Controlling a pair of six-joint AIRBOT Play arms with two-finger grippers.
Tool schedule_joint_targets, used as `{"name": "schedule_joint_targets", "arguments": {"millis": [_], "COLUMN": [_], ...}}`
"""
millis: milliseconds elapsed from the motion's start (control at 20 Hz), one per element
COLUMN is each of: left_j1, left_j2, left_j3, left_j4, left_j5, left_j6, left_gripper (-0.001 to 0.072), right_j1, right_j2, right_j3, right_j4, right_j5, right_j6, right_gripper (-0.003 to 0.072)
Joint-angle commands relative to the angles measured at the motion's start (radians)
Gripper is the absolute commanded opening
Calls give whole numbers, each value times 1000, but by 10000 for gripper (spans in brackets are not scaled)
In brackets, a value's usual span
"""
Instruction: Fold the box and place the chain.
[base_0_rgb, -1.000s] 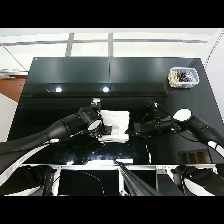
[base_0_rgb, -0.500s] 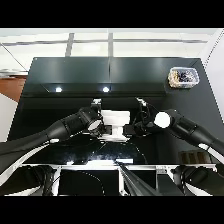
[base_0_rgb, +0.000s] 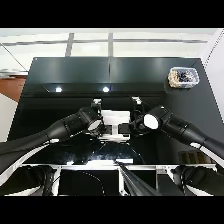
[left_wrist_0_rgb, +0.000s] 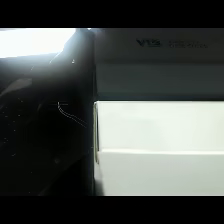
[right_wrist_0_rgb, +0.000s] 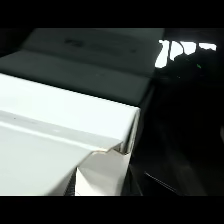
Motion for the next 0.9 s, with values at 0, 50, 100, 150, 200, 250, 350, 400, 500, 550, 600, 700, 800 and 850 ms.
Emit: {"name": "schedule_joint_targets", "arguments": {"millis": [0,50,100,150,200,250,350,400,500,550,600,700,800,850], "left_j1": [0,1,0,0,0,1,1,1,1,1,1,1,1,1], "left_j2": [0,0,0,0,0,0,0,0,0,0,0,0,0,0], "left_j3": [0,0,0,0,0,0,0,0,0,0,0,0,0,0], "left_j4": [0,0,0,0,0,0,0,0,0,0,0,0,0,0], "left_j5": [0,0,0,0,0,0,0,0,0,0,0,0,0,0], "left_j6": [0,0,0,0,0,-1,0,0,-1,0,-1,-1,-1,-1], "left_gripper": [29,28,29,29,29,29,29,28,28,28,28,29,29,29], "right_j1": [11,11,11,11,11,11,13,17,21,22,26,40,47,48], "right_j2": [-19,-26,-32,-38,-43,-48,-64,-74,-97,-109,-120,-130,-139,-142], "right_j3": [11,11,11,11,11,13,25,34,54,63,71,76,77,77], "right_j4": [-48,-49,-51,-52,-53,-59,-77,-87,-97,-102,-115,-128,-138,-138], "right_j5": [29,29,26,25,17,13,22,26,42,58,71,71,77,79], "right_j6": [70,70,70,70,70,70,76,85,95,102,108,115,130,134], "right_gripper": [347,264,259,258,258,258,257,256,251,250,209,191,191,191]}}
